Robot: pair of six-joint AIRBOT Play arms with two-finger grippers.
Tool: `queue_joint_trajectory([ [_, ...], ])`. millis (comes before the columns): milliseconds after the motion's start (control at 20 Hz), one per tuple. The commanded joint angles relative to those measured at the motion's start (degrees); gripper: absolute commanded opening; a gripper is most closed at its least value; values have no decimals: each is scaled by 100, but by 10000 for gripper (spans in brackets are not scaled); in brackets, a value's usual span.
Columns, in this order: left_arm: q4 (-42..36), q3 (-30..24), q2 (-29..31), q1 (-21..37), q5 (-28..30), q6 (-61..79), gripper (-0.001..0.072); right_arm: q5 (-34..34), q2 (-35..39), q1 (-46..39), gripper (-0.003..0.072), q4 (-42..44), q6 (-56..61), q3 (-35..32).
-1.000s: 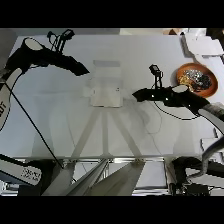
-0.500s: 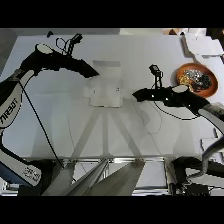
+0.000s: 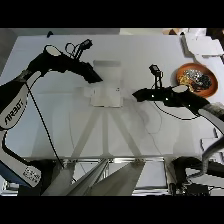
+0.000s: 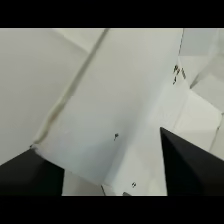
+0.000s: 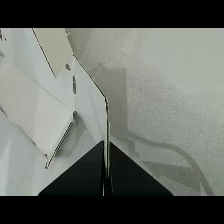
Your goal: Fold the box and place the chain.
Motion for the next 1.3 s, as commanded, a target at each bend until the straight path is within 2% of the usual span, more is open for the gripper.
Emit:
queue_joint_trajectory([
  [0,216,4,-4,-37,-87,396,555,2,4,7,14,0,0,-2],
  [150,216,4,-4,-37,-212,680,552,2,4,7,14,0,0,-2],
  [200,210,4,-4,-37,-267,750,526,0,4,7,14,0,0,-2],
  [300,205,4,-7,-37,-297,750,316,2,4,4,14,0,2,-2],
  [350,205,4,-7,-37,-295,752,264,0,4,4,14,0,2,-2],
  [450,205,4,-9,-37,-299,883,264,2,4,4,14,0,0,-2],
  [500,205,4,-20,-37,-299,949,226,2,4,7,14,0,0,-2],
  [550,210,4,-39,-37,-306,964,81,2,4,7,14,0,0,-2],
  [600,210,4,-68,-39,-315,981,10,2,4,7,14,0,0,-2],
  [1250,219,4,-229,-37,-566,979,11,2,4,7,14,0,2,-2],
])
